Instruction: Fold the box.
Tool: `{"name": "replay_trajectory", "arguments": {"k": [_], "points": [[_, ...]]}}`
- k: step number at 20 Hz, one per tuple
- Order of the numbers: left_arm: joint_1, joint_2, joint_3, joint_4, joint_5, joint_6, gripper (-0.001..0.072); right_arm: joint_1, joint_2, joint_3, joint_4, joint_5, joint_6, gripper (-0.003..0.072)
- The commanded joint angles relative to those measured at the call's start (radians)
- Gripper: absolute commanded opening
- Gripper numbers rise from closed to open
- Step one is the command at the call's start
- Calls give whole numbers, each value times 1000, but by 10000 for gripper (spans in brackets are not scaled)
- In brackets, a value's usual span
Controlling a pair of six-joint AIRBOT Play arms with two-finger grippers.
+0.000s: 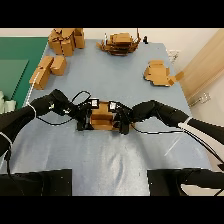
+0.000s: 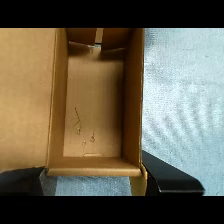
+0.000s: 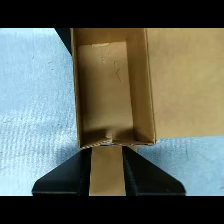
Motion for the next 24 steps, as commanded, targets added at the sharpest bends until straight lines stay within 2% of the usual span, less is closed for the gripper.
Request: {"name": "replay_trajectory", "arguments": {"k": [1, 8, 9, 10, 15, 17, 18, 24], "points": [[0, 0, 0, 0, -2, 1, 349, 2, -15, 5, 47, 30, -21, 286], [0, 0, 0, 0, -3, 1, 349, 40, -37, 6, 57, 29, -31, 288], [0, 0, 0, 0, -3, 1, 350, 39, -41, 6, 57, 29, -31, 318], [0, 0, 0, 0, -3, 0, 349, 39, -44, 6, 57, 31, -31, 395], [0, 0, 0, 0, -3, 0, 350, 39, -45, 6, 55, 81, -30, 533], [0, 0, 0, 0, -3, 1, 349, 39, -45, 6, 52, 85, -26, 535], [0, 0, 0, 0, -3, 1, 350, 39, -45, 6, 52, 86, -15, 561], [0, 0, 0, 0, -3, 1, 350, 37, -38, 6, 15, 74, 33, 561]]}}
